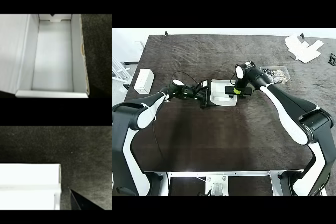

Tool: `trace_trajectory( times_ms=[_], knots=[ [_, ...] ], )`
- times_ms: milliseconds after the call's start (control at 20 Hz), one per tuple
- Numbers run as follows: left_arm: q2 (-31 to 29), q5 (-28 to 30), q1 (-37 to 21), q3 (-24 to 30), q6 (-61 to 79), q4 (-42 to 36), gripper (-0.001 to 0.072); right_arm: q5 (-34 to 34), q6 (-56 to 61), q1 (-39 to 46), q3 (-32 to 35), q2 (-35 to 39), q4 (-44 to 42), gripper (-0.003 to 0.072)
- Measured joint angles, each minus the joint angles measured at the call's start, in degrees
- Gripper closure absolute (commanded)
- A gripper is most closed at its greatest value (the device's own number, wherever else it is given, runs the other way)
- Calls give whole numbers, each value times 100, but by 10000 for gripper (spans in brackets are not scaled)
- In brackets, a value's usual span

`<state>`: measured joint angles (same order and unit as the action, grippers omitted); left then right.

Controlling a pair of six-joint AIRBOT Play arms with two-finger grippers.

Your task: Fold the box and place the chain.

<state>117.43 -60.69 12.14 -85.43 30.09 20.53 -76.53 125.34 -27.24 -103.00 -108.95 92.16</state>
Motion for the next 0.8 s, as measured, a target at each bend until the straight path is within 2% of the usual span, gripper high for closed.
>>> trace_trajectory(
  times_ms=[400,600,800],
  knots=[
    [0,0,0,0,-2,0,298,-55,-1139,280,-308,1051,44,225],
    [0,0,0,0,-2,0,298,245,-1941,927,-348,1530,133,225],
    [0,0,0,0,-2,0,298,542,-2787,1823,-348,1648,153,225]
  ],
)
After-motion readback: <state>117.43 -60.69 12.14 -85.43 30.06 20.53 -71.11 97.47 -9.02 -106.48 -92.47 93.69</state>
